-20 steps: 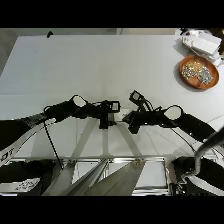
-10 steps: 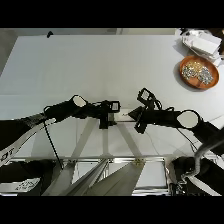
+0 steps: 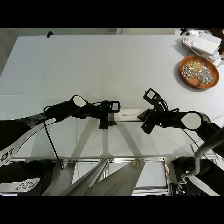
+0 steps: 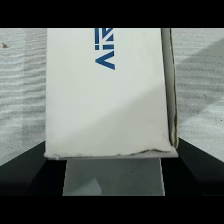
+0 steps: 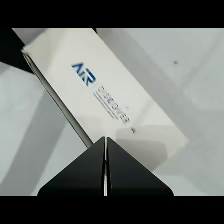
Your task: Fold the box and place the chain.
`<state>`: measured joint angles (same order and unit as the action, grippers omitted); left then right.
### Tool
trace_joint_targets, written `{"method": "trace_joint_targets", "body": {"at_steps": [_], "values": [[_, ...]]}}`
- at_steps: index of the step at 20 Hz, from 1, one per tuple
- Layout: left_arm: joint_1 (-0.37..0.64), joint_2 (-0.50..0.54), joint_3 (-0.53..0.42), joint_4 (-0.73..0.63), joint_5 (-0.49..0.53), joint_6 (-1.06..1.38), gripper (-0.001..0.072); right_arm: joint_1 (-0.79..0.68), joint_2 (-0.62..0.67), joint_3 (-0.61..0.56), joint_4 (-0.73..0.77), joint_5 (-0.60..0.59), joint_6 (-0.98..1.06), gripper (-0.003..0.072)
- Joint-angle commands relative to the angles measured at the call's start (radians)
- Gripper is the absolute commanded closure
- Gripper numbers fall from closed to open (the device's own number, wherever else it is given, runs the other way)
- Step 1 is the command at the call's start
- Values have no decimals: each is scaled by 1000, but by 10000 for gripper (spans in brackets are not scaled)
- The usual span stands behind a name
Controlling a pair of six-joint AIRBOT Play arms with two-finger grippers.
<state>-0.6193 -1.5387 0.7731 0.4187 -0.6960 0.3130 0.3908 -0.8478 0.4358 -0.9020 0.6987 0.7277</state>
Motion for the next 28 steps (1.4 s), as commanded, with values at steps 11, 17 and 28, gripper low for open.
{"method": "trace_joint_targets", "body": {"at_steps": [11, 17, 28], "values": [[1, 0, 0, 0, 0, 0, 574, -21, 1, -62, -18, 20, 31, 678], [1, 0, 0, 0, 0, 0, 574, -21, 19, -51, 21, 20, 39, 676], [1, 1, 0, 0, 0, 0, 574, -119, 91, 352, -604, 676, 764, 678]]}}
